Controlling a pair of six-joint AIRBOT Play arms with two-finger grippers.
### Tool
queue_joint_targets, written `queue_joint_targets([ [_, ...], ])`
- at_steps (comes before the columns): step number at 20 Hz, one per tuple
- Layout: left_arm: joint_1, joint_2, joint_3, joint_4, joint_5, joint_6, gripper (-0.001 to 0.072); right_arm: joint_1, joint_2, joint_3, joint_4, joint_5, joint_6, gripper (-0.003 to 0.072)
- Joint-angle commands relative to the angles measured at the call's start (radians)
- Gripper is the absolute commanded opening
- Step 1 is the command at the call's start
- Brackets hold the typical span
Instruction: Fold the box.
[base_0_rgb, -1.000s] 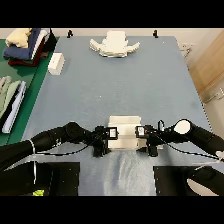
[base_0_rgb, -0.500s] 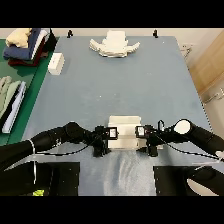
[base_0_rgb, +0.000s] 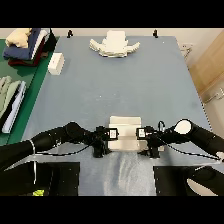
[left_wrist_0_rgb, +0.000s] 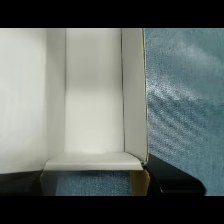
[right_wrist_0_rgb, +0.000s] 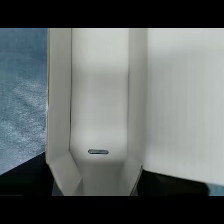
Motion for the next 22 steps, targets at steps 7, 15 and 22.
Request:
queue_joint_targets([
  [7,0.001,0.000,0.000,0.000,0.004,-0.003,0.0383,0.001,0.020,0.000,0.005,-0.058,0.029,0.0717],
  [15,0.001,0.000,0.000,-0.001,0.005,-0.003,0.0383,0.001,0.034,0.000,-0.074,-0.086,0.190,0.0718],
  [22,0.001,0.000,0.000,-0.001,0.005,-0.003,0.0382,0.001,0.184,0.000,-0.224,-0.063,0.346,0.0717],
])
